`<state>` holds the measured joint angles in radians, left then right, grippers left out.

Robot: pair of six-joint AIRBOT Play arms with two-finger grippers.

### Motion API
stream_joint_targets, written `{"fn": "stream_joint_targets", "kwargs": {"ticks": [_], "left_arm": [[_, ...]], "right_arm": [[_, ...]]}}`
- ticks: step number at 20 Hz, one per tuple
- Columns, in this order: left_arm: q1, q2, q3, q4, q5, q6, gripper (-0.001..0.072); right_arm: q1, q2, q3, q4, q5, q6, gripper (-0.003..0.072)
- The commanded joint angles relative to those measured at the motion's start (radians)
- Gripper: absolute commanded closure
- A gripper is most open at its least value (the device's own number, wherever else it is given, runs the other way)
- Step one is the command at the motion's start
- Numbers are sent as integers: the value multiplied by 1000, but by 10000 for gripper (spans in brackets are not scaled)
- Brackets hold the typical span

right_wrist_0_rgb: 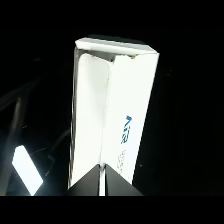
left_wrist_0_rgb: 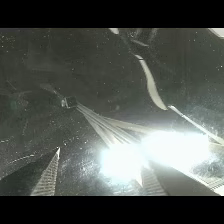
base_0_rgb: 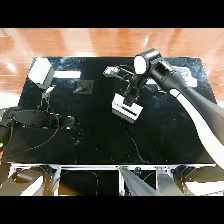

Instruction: Fold the box and place the chain.

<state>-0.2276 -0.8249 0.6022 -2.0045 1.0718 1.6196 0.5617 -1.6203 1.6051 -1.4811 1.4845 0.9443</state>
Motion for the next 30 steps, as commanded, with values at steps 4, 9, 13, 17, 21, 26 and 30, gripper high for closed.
{"fn": "stream_joint_targets", "kwargs": {"ticks": [4, 9, 13, 17, 21, 26, 30], "left_arm": [[1, -26, 0, 2, 0, 0, 117], [1, -34, 0, 2, 0, 0, 117], [1, -34, 0, 2, -1, 0, 117], [1, -34, 0, 2, -7, 0, 117], [1, -34, 0, 2, -2, 0, 117], [1, -34, 0, 2, -8, 16, 117], [1, -34, 0, 2, -8, 31, 117]], "right_arm": [[-24, 42, -5, 119, 33, -111, 662], [-24, 42, -37, 113, 10, -111, 661], [-26, 42, -37, 85, -87, -58, 9], [-26, 18, -37, 68, -94, -99, 10], [-26, -15, -37, 94, -74, -173, 10], [-29, -15, -37, 92, -49, -192, 11], [-30, -15, -37, 92, -45, -191, 197]]}}
